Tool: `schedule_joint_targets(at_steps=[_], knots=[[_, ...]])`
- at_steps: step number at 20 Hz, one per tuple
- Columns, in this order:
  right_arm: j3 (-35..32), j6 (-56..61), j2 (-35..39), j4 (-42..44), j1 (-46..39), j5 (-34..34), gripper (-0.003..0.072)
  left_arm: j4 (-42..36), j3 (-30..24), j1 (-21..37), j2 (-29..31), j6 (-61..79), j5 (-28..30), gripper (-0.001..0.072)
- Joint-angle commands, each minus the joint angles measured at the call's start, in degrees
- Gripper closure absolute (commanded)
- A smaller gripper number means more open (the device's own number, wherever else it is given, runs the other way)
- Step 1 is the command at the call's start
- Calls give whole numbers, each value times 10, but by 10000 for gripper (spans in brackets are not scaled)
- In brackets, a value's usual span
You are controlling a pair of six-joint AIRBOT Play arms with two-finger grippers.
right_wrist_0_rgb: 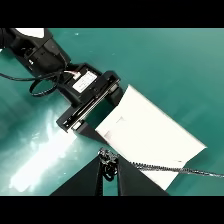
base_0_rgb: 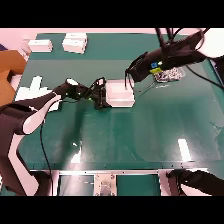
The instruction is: Fold the box and place the chain.
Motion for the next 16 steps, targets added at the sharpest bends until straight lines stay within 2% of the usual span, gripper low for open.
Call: schedule_joint_targets(at_steps=[1,9,16], knots=[[-51,0,0,20,1,-52,676,0,0,0,0,0,0,184],[-142,0,-17,35,0,-148,678,0,0,0,0,0,0,184],[-149,-7,-76,48,0,-156,676,0,0,0,0,0,0,184]])
